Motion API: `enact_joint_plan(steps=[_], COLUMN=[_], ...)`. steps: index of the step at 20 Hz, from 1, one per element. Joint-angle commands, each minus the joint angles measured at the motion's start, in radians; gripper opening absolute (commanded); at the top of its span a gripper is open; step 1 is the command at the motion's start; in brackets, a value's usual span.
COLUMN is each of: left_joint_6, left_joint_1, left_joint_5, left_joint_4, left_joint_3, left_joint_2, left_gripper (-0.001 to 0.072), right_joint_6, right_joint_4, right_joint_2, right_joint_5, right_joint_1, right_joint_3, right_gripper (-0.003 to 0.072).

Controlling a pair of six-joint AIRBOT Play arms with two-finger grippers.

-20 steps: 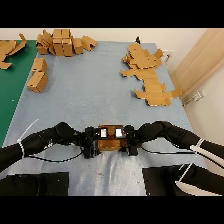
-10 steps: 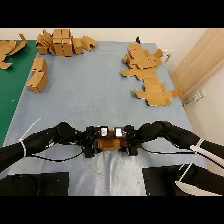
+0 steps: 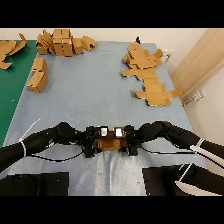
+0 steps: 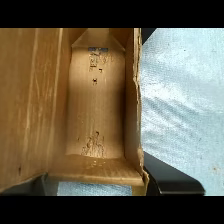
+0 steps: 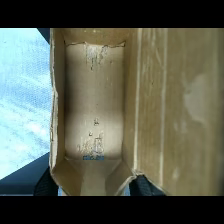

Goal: Fold the box.

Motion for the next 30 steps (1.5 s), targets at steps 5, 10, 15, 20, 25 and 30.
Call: enact_joint_plan(steps=[5,10,15,20,25,30], left_joint_6=[0.002,0.002,0.002,0.002,0.002,0.002], left_joint_1=[0.0,0.0,0.0,0.0,0.0,0.0], left_joint_5=[0.0,0.0,0.0,0.0,-0.001,-0.001], left_joint_4=[0.002,0.002,0.002,0.002,0.002,0.002], left_joint_3=[0.0,0.0,0.0,0.0,0.0,0.0], left_joint_2=[0.0,0.0,0.0,0.0,0.0,0.0], left_gripper=[0.0362,0.0362,0.0362,0.0362,0.0362,0.0362], right_joint_6=[-0.001,-0.001,0.002,0.202,0.663,1.263], right_joint_4=[0.0,-0.013,-0.03,-0.18,-0.126,0.032], right_joint_2=[0.0,0.0,0.013,0.1,0.314,0.476], right_joint_5=[0.0,0.001,-0.092,-0.233,-0.565,-0.497], right_joint_1=[0.0,0.0,-0.003,-0.082,-0.132,-0.133], right_joint_3=[0.001,0.001,0.022,0.054,0.103,0.103], right_gripper=[0.05,0.0499,0.072,0.072,0.072,0.0698])
